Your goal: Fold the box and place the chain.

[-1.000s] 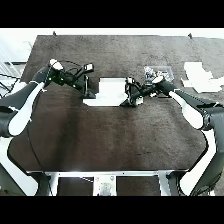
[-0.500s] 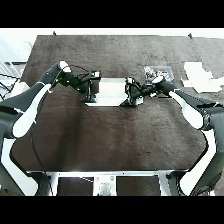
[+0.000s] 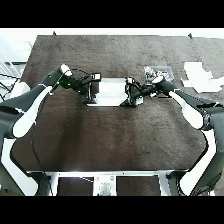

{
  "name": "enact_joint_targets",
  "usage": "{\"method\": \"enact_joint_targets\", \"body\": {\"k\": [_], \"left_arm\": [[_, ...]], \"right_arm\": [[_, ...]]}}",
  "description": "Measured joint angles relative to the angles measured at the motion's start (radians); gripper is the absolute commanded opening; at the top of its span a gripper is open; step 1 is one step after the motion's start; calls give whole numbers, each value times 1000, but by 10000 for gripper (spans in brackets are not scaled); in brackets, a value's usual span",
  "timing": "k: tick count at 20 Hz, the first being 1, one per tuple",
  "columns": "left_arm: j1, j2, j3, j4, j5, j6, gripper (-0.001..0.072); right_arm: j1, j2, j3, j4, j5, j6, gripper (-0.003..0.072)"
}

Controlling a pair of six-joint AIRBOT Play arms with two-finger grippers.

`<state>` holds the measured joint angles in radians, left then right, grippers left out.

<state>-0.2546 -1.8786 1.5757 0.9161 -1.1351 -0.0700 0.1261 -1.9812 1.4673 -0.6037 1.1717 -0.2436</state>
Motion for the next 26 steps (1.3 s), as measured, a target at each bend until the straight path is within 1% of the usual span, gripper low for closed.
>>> {"method": "enact_joint_targets", "body": {"k": [1, 2, 3, 10, 18, 19, 20, 21, 22, 26], "left_arm": [[0, 0, -3, -1, 13, 0, 645], [0, 0, -4, -1, 23, 5, 586], [0, 0, -5, -2, 31, 15, 498], [-3, 0, -8, -11, 45, 72, 497], [-38, -13, -8, -9, 46, 95, 495], [-39, -14, -8, -8, 47, 95, 480], [-40, -16, -8, -8, 47, 94, 309], [-41, -17, -8, -8, 41, 95, 295], [-43, -19, -8, -14, 54, 95, 294], [-42, -21, -8, -26, 54, 95, 295]], "right_arm": [[0, 0, 0, 0, 0, 0, 475], [0, 0, 0, 0, 0, 0, 475], [0, 0, 0, 0, 0, 0, 475], [0, 0, 0, 0, 0, 1, 475], [0, 0, 0, 0, 0, 0, 475], [0, 0, 0, 0, 0, 0, 475], [0, 0, 0, 0, 0, 0, 475], [0, 0, 0, 0, -1, 1, 475], [0, 0, 0, 0, -1, 1, 475], [0, 0, 0, 0, 0, 0, 475]]}}
